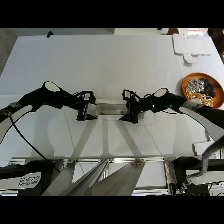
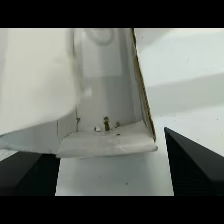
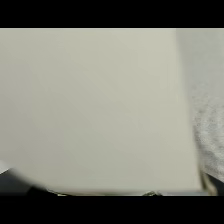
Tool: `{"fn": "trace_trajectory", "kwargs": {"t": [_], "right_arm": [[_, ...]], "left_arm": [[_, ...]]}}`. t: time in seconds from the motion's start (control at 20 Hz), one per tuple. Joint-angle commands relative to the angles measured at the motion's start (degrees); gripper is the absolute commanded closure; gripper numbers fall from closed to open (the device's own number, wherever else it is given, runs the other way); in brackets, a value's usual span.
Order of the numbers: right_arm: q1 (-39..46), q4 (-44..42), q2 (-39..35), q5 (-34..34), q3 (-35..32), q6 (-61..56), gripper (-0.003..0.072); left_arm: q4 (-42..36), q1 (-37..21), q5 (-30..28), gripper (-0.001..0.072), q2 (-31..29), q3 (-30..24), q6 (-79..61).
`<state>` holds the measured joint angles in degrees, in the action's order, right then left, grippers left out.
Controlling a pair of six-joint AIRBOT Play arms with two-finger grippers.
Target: Fold the box and place the chain.
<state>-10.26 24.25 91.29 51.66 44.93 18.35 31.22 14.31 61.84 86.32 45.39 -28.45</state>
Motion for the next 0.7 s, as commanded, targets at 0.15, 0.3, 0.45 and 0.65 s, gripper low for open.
{"fn": "trace_trajectory", "kwargs": {"t": [0.15,0.3,0.45,0.65], "right_arm": [[0.0,-0.1,0.0,0.0,0.0,-0.1,0.0226],[0.0,-0.1,0.0,0.0,0.0,-0.1,0.0226],[0.0,-0.1,0.0,0.0,0.0,-0.1,0.0226],[0.0,-0.1,0.0,0.0,0.0,-0.1,0.0226]], "left_arm": [[-6.0,0.0,-0.6,0.0009,4.2,-1.3,1.4],[-7.2,0.1,-1.7,0.0011,4.3,-1.2,1.9],[-7.2,0.1,-1.7,0.0156,4.3,-1.2,1.9],[-7.0,0.1,-1.6,0.0315,4.3,-1.2,1.9]]}}
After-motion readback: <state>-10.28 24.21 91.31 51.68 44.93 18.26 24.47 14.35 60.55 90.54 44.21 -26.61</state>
